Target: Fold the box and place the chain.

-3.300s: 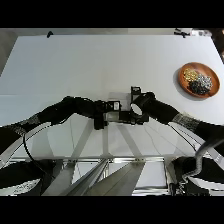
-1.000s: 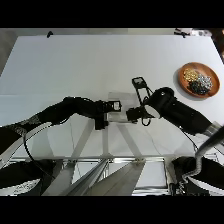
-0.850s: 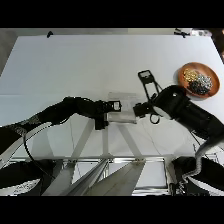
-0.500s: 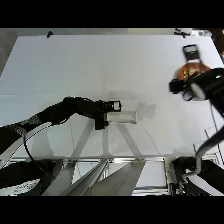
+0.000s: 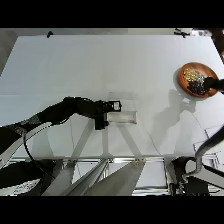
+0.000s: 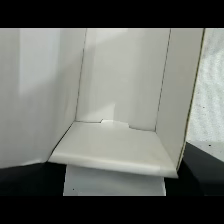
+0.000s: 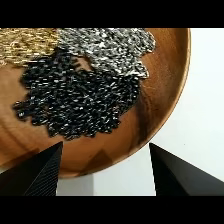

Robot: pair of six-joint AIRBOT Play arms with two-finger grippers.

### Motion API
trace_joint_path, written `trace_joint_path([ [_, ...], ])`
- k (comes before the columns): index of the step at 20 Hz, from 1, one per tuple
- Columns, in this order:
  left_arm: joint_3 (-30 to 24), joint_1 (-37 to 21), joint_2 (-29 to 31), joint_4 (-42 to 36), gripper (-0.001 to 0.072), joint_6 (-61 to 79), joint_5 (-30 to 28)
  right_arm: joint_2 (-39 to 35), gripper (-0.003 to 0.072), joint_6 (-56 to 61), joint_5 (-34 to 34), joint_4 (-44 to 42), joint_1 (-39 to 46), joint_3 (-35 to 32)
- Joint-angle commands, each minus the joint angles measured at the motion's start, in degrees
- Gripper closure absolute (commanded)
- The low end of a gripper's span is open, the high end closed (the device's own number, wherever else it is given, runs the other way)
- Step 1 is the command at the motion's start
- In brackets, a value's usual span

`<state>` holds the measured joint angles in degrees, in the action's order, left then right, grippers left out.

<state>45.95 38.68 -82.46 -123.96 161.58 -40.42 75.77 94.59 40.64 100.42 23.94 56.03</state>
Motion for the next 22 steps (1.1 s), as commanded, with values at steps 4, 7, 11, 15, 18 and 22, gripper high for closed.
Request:
trace_joint_path([
  [4, -0.02, -0.02, 0.04, 0.02, 0.0314, 0.02, 0.0, 12.13, 0.0108, -5.18, -2.64, -6.32, 2.43, 5.18],
  [7, -0.02, -0.02, 0.04, 0.02, 0.0314, 0.02, -0.02, 14.29, 0.0109, -10.14, -4.11, -10.16, 2.43, 5.51],
  [11, -0.02, -0.02, 0.04, 0.02, 0.0314, 0.02, 0.0, 14.67, 0.0131, -16.04, -6.05, -15.47, 2.43, 5.53],
  [15, -0.02, -0.02, 0.04, 0.02, 0.0314, 0.02, -0.02, 14.99, 0.017, -18.84, -4.42, -15.65, 2.43, 5.53],
  [18, -0.02, -0.02, 0.04, 0.02, 0.0314, 0.02, -0.02, 15.67, 0.0416, -21.29, 0.02, -17.29, 2.43, 5.53],
  [22, -0.02, -0.02, 0.04, 0.02, 0.0314, 0.0, 0.02, 15.41, 0.0667, -22.25, 1.49, -20.15, 2.45, 5.53],
])
